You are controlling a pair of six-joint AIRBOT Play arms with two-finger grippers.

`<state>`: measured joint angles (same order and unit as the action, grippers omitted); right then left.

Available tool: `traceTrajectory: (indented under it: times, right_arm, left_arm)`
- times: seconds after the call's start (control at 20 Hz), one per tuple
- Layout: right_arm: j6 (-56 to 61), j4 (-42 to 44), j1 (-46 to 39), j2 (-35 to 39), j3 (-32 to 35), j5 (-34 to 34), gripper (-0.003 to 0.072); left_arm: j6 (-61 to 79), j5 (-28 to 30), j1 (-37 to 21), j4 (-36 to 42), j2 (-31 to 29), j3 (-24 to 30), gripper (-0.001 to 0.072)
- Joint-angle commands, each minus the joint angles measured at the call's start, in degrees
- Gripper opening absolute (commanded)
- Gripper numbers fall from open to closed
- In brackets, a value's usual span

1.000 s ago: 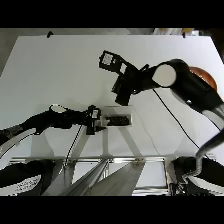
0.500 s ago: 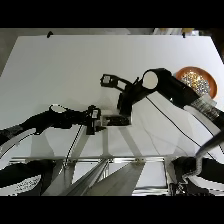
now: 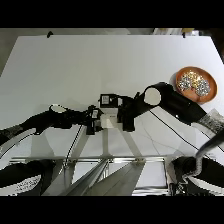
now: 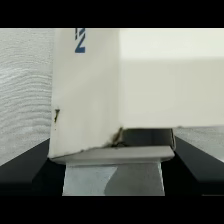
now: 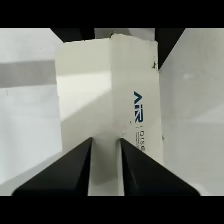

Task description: Fold the box and place the chain.

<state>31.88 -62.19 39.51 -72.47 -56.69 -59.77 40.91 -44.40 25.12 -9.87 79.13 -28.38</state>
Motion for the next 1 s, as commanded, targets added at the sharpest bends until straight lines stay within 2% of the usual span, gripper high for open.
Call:
traceTrajectory:
  times: [0.0, 0.1, 0.4, 0.45, 0.6, 0.8, 0.85, 0.95]
  right_arm:
    - [-1.36, 0.15, 0.17, 0.74, 1.81, 2.43, 0.0250]
    - [-1.36, 0.55, 0.20, 0.74, 1.81, 2.01, 0.0282]
    - [-3.26, -0.57, 0.17, 0.74, 1.92, 4.85, 0.0282]
    - [-3.26, -0.57, 0.17, 0.74, 1.92, 5.03, 0.0273]
    - [-3.26, -1.05, 0.17, 0.74, 1.95, 4.98, 0.0170]
    - [-3.26, -1.05, 0.17, 0.52, 1.95, 5.20, 0.0144]
    - [-3.26, -1.05, 0.20, 0.39, 1.95, 5.22, 0.0093]
    - [-3.26, -1.01, 0.20, 0.20, 2.32, 5.73, 0.0091]
  left_arm:
    - [0.00, 0.02, -0.02, -0.02, -0.04, -0.04, 0.0138]
    - [0.00, 0.02, -0.02, -0.02, -0.04, -0.04, 0.0138]
    - [0.00, 0.02, -0.02, -0.02, -0.04, -0.04, 0.0138]
    - [0.00, 0.02, -0.02, -0.02, -0.04, -0.04, 0.0138]
    - [0.00, 0.02, -0.02, -0.02, -0.04, -0.04, 0.0138]
    - [0.00, 0.02, -0.02, -0.02, -0.04, -0.07, 0.0138]
    - [0.00, 0.02, -0.02, -0.02, -0.04, -0.04, 0.0138]
    - [0.00, 0.02, -0.02, -0.02, -0.04, -0.04, 0.0138]
